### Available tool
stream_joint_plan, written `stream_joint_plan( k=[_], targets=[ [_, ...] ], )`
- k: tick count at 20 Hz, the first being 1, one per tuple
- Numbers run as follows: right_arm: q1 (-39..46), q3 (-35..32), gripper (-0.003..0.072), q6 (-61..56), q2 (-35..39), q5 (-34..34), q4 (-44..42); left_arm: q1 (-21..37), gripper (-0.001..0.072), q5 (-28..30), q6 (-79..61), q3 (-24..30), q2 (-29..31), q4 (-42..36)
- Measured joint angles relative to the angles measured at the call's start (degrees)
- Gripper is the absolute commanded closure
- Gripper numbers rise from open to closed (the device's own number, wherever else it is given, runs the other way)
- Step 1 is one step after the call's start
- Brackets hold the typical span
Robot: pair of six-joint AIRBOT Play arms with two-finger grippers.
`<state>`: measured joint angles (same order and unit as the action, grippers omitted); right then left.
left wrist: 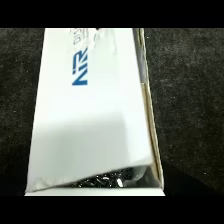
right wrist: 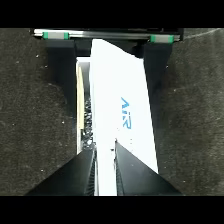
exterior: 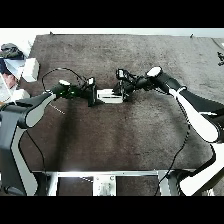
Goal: Fold the box and place the chain.
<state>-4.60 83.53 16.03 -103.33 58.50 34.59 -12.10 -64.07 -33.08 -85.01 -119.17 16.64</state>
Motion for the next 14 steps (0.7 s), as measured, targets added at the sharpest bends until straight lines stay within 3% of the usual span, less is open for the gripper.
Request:
stream_joint_plan(
  k=[3, 4, 5, 14],
  targets=[
    [0.0, -0.7, 0.0500, -0.5, 0.0, 0.9, 0.0, 0.0, 0.0424, 0.0, 0.0, 0.0, 0.0, 0.0],
    [0.0, -1.1, 0.0484, -0.5, -0.1, 1.0, 0.0, 0.0, 0.0424, 0.0, 0.0, 0.0, 0.0, 0.0],
    [0.0, -1.4, 0.0421, -0.6, -0.1, 1.1, 0.0, 0.0, 0.0424, 0.0, 0.0, 0.0, 0.0, 0.1],
    [1.3, -2.4, 0.0424, -0.8, 0.0, 2.6, -3.2, 0.0, 0.0424, 0.0, 0.0, 0.0, 0.0, 0.1]
  ],
)
